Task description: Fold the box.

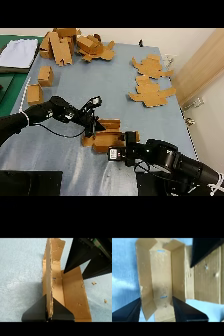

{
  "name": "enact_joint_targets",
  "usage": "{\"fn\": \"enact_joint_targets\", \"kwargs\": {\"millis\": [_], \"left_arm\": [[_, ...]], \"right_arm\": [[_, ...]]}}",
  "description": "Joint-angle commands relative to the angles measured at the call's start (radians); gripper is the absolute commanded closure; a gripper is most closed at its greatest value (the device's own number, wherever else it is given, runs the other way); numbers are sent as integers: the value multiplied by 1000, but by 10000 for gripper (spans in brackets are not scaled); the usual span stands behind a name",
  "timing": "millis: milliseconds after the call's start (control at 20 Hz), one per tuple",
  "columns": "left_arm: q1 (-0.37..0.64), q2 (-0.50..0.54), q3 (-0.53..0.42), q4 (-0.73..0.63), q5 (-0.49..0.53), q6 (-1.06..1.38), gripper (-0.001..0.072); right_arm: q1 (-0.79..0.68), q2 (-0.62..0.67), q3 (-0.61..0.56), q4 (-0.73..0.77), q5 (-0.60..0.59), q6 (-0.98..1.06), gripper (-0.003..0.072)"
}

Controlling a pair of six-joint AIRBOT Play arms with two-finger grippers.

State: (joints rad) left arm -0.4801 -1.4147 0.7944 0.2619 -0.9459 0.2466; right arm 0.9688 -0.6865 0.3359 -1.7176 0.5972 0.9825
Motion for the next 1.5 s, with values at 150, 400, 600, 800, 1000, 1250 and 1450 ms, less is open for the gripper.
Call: {"fn": "enact_joint_targets", "kwargs": {"millis": [150,400,600,800,1000,1250,1450], "left_arm": [[0,0,0,0,0,0,700],[0,0,0,0,0,0,700],[0,0,0,0,0,0,700],[0,0,0,0,0,0,699],[0,0,0,0,0,0,700],[0,0,0,0,0,0,699],[0,0,0,0,0,0,700]], "right_arm": [[-5,4,2,-122,19,48,89],[-4,4,2,-14,14,47,90],[-4,4,2,-10,14,47,90],[-4,4,2,-11,10,48,90],[-6,4,2,-10,-18,51,88],[-71,4,2,-17,-34,49,87],[-71,5,2,-20,-32,49,89]]}}
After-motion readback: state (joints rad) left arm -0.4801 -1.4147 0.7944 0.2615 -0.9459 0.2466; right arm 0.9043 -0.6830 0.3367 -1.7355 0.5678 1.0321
